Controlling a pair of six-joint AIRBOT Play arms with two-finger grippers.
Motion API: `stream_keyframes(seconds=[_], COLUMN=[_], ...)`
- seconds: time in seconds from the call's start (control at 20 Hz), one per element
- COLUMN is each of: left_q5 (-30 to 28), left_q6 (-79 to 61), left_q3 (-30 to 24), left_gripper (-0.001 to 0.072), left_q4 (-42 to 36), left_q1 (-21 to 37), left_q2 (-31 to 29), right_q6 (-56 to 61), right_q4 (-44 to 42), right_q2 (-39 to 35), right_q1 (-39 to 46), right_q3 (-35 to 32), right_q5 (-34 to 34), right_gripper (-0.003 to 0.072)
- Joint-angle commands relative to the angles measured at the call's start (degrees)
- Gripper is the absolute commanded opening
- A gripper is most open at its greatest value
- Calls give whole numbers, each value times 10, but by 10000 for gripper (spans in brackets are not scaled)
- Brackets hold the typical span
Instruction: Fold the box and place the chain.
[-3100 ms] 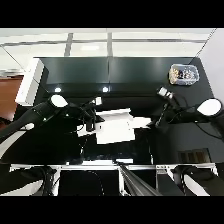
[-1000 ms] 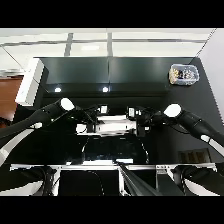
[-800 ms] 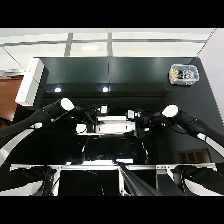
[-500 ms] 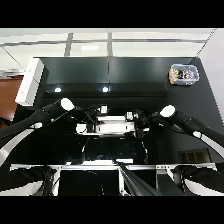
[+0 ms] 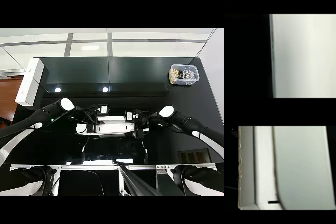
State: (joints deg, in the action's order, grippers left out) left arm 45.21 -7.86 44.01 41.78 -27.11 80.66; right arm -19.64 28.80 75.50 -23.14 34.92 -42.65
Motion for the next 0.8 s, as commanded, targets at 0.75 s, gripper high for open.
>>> stream_keyframes(seconds=[0.75], left_q5=[0], left_q6=[0], left_q3=[1], left_gripper=[27], left_q4=[0], left_q1=[0], left_q2=[0], right_q6=[36], right_q4=[32], right_q2=[3], right_q1=[-19], right_q3=[0], right_q5=[30], right_gripper=[662])
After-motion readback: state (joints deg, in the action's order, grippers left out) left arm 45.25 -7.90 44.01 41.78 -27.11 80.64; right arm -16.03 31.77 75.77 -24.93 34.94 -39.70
